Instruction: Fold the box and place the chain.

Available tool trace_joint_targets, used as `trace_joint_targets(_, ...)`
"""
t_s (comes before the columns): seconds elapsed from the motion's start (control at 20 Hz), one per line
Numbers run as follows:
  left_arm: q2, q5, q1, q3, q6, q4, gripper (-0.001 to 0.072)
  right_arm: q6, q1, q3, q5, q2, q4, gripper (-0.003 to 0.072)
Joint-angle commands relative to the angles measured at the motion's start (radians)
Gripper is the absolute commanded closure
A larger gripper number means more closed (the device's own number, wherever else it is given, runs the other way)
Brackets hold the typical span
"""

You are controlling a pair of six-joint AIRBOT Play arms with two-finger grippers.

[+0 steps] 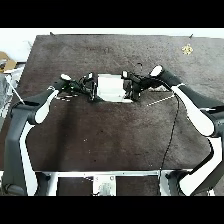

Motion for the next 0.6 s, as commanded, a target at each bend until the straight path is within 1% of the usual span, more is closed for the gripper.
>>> trace_joint_targets(0.0,0.000,0.000,0.000,0.001,0.000,0.000,0.0235,-0.003,0.002,-0.002,-0.011,-0.007,0.045,0.0369)
trace_joint_targets(0.05,0.000,0.000,0.000,0.001,0.000,0.000,0.0235,-0.003,0.002,-0.003,-0.009,-0.007,0.054,0.0435)
trace_joint_targets(0.1,0.000,0.000,0.000,0.001,0.000,0.000,0.0235,-0.003,0.002,-0.003,-0.008,-0.007,0.069,0.0438)
trace_joint_targets(0.15,0.000,0.000,0.000,0.001,0.000,0.000,0.0235,-0.003,0.002,-0.004,0.002,-0.007,0.089,0.0496)
trace_joint_targets(0.2,0.000,0.000,0.000,0.001,0.000,0.000,0.0235,-0.003,0.004,-0.004,0.014,-0.007,0.113,0.0576)
trace_joint_targets(0.35,0.000,0.000,0.000,0.001,0.000,0.000,0.0235,-0.026,0.019,-0.004,0.023,-0.021,0.143,0.0575)
trace_joint_targets(0.55,0.000,0.000,0.000,0.001,0.000,0.000,0.0235,-0.029,0.039,-0.003,-0.029,-0.052,0.183,0.0575)
